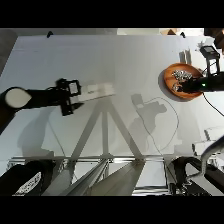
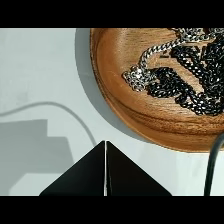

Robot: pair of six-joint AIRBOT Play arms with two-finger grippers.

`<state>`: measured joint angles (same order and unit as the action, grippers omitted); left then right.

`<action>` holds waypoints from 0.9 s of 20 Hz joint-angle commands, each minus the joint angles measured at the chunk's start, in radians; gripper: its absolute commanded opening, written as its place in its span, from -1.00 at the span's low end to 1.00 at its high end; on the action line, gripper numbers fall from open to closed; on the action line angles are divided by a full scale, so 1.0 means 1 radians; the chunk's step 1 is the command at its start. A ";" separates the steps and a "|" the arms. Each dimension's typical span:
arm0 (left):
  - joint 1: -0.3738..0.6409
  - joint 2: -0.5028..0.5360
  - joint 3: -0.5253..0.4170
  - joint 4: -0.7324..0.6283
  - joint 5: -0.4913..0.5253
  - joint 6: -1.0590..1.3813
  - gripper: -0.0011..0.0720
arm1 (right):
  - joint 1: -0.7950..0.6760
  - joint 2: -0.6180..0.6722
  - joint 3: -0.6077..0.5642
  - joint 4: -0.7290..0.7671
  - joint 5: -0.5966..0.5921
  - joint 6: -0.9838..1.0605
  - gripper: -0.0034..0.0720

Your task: Fold the box and place the chain.

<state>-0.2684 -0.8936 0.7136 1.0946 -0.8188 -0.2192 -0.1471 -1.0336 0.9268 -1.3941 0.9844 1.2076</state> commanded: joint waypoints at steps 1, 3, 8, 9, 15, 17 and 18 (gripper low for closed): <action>0.003 0.165 0.001 0.543 0.018 -0.515 -0.95 | -0.001 0.000 0.001 0.024 -0.001 0.000 -0.89; 0.027 0.205 0.001 0.682 0.018 -0.712 -0.95 | 0.000 0.000 0.001 0.050 -0.001 0.000 -0.89; 0.201 0.183 -0.020 0.662 0.123 -1.078 -0.96 | -0.001 0.001 0.001 0.060 -0.005 0.000 -0.89; 0.237 0.169 -0.036 0.635 0.190 -1.154 -0.96 | -0.001 0.001 0.001 0.060 -0.005 0.000 -0.89; 0.298 -0.042 -0.133 0.532 0.642 -1.338 -0.96 | -0.001 0.001 0.001 0.060 -0.004 0.000 -0.89; 0.299 -0.162 -0.133 0.534 0.663 -1.340 -0.96 | -0.001 0.001 0.001 0.060 -0.005 0.000 -0.89; 0.299 -0.222 -0.133 0.537 0.668 -1.337 -0.96 | -0.001 0.001 0.001 0.060 -0.005 0.000 -0.89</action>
<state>0.0212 -0.9783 0.5945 1.6413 -0.2611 -1.5028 -0.1471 -1.0336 0.9268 -1.3350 0.9798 1.2076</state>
